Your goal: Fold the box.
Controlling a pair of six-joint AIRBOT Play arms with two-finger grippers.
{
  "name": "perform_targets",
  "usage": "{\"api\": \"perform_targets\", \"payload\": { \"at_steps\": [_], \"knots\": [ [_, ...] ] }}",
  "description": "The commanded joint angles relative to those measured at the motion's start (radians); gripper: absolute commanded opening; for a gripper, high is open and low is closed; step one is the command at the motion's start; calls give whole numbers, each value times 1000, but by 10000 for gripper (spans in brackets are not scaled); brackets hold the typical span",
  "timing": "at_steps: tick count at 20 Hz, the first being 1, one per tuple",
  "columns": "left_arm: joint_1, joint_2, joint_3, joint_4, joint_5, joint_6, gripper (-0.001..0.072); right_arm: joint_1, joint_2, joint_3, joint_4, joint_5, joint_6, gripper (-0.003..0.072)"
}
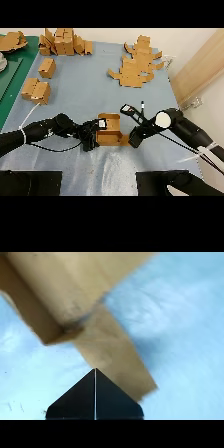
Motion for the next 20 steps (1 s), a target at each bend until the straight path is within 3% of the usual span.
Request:
{"api": "perform_targets", "payload": {
  "at_steps": [1,4,7,14,20],
  "knots": [
    [0,0,1,1,0,2,415,-58,127,2,-212,48,310,2],
    [0,0,1,1,0,2,415,-222,151,1,-290,65,407,2],
    [0,0,1,1,0,2,415,-356,90,-25,-143,61,404,2],
    [0,0,1,1,0,2,415,-360,-87,-161,375,-109,177,2],
    [0,0,1,1,0,2,415,-282,-102,-175,403,-131,161,2]
  ]
}}
